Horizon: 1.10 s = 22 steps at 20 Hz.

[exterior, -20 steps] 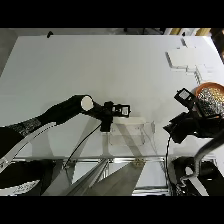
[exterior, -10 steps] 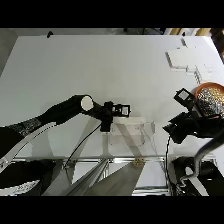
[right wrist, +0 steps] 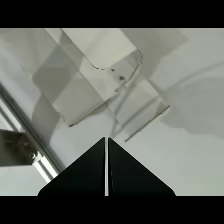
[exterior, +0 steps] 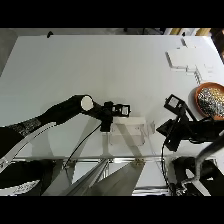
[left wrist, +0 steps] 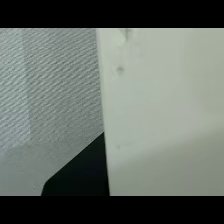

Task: Fold the box and place the chain.

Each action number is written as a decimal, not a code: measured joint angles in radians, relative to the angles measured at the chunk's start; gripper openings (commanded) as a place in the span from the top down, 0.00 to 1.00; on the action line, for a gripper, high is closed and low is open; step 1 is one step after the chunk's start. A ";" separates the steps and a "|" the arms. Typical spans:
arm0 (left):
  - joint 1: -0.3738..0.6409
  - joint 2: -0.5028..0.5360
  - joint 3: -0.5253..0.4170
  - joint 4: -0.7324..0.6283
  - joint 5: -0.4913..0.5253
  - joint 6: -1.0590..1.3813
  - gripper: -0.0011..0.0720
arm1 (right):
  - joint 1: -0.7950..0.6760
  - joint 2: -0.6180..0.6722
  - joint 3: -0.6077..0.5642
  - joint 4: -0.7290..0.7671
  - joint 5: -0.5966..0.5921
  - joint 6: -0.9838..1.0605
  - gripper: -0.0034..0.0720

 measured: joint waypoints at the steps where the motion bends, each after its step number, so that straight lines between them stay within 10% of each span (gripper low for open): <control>1: 0.000 0.000 0.000 0.000 0.000 0.000 0.97 | 0.043 -0.006 -0.005 0.002 -0.016 -0.005 0.94; 7: 0.000 0.000 0.000 0.000 0.000 0.000 0.97 | 0.332 -0.087 -0.075 -0.045 -0.140 -0.014 0.93; 14: 0.000 0.000 0.000 0.000 0.000 0.000 0.97 | 0.472 -0.221 -0.104 -0.137 -0.283 -0.019 0.16; 22: 0.000 0.000 0.000 -0.001 0.000 0.000 0.97 | 0.596 -0.184 -0.211 -0.272 -0.439 -0.071 0.06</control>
